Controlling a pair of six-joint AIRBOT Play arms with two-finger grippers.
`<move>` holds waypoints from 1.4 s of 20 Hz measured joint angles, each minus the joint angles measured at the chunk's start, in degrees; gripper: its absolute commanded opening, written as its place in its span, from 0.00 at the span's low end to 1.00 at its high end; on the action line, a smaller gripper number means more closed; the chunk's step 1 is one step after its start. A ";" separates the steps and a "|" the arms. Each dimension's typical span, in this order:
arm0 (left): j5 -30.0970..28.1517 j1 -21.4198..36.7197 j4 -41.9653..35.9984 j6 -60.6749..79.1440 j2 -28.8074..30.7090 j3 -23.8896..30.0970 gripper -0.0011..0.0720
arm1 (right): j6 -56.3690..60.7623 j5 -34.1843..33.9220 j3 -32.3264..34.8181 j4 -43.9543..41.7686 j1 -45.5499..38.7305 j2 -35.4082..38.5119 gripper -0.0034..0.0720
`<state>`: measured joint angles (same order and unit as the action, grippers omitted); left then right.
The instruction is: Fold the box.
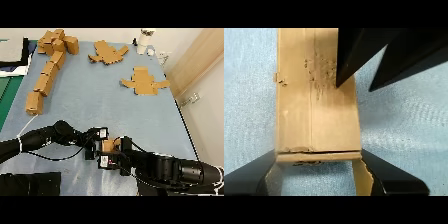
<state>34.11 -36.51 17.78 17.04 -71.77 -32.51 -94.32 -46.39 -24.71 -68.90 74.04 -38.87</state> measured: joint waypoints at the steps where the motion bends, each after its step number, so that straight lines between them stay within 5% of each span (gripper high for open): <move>1: -0.07 0.00 0.00 -0.07 0.00 0.00 0.73 | 0.00 -0.15 -0.04 0.02 0.00 0.48 0.44; 6: -0.02 0.02 0.00 -0.07 0.00 0.00 0.73 | 2.40 -2.75 -1.38 -0.37 -0.02 5.60 0.44; 7: -0.02 0.00 0.00 -0.07 0.00 0.00 0.73 | 4.52 -3.76 -1.64 -1.25 0.00 6.93 0.38; 8: 0.00 0.02 0.02 -0.04 0.00 0.00 0.73 | 8.35 -4.92 -1.84 -2.75 0.00 8.39 0.13; 9: 0.00 0.00 0.02 -0.04 0.00 0.00 0.73 | 13.62 -5.86 -1.90 -4.76 -0.04 9.70 0.05; 13: 0.02 0.02 0.02 -0.04 0.00 0.00 0.73 | 39.28 -7.48 0.76 -15.10 -0.09 14.12 0.05; 17: 0.04 0.02 0.02 -0.02 0.00 0.00 0.73 | 56.13 2.27 7.63 -21.79 -0.13 17.66 0.05; 21: 0.04 0.00 0.04 -0.02 0.00 0.00 0.73 | 69.13 14.25 14.25 -17.59 -2.10 20.83 0.05; 28: 0.04 0.02 0.04 0.00 0.00 0.00 0.73 | 78.38 18.97 17.53 -6.21 -5.97 22.56 0.05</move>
<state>34.15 -36.49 17.82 17.04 -71.77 -32.51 -15.94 -27.42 -7.18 -75.11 68.07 -16.32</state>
